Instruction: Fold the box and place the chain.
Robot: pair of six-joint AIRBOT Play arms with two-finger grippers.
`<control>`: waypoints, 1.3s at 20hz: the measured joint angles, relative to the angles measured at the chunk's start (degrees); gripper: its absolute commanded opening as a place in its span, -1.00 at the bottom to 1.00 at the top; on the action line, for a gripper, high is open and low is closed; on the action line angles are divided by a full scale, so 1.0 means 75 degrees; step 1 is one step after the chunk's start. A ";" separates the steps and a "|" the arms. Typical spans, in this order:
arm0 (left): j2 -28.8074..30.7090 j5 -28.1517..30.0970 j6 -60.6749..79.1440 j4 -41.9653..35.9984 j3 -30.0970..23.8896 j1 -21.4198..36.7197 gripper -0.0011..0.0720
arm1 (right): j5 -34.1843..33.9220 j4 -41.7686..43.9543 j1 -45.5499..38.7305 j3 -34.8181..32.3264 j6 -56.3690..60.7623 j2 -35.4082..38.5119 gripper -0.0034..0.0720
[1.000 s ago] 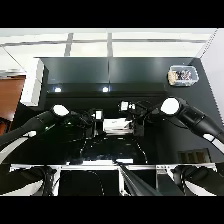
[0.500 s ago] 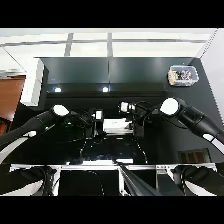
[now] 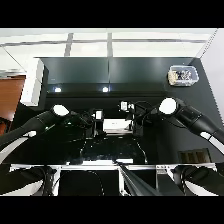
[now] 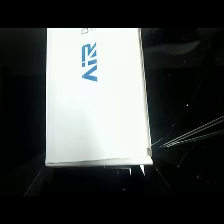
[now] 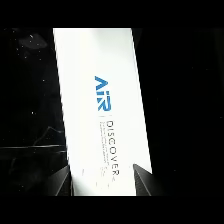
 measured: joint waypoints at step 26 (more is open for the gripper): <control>0.0000 0.0003 0.0009 0.0000 0.0000 -0.0006 0.30 | 0.0047 0.1950 -0.0184 0.0230 0.3401 0.0621 -0.88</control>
